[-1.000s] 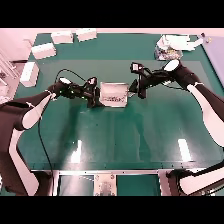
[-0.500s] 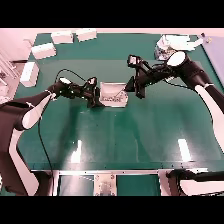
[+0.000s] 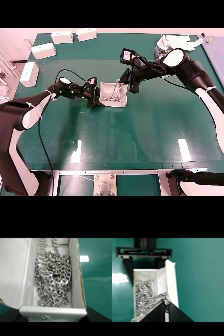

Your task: Fold the box and place the chain.

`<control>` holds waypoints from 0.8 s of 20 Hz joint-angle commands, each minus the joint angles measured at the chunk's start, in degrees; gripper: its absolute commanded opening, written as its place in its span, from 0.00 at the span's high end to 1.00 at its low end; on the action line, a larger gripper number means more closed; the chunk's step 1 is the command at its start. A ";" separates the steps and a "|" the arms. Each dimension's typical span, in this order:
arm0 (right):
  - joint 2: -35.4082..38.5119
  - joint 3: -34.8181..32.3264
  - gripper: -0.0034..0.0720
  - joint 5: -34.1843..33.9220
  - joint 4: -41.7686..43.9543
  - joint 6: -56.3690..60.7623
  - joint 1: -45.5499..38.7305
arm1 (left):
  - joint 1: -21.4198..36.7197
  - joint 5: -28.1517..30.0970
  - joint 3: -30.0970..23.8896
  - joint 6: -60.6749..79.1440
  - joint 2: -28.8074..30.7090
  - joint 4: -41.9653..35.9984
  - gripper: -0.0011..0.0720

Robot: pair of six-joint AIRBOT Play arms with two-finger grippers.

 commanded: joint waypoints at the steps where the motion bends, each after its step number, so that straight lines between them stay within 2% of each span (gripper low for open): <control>1: 0.11 0.09 0.95 -4.59 -0.39 -0.92 1.14 | 0.04 0.00 0.00 0.02 0.04 0.02 0.50; 4: 0.07 0.09 0.95 -5.07 -0.35 -1.68 1.90 | 0.04 0.02 0.00 0.02 0.04 0.02 0.50; 9: -0.50 -2.12 0.95 -2.08 -0.13 1.05 2.08 | 0.04 0.04 0.00 0.02 0.04 0.04 0.50; 16: -5.46 -4.66 0.94 -2.10 -0.15 0.98 1.99 | 0.04 0.02 0.00 0.02 0.04 0.02 0.50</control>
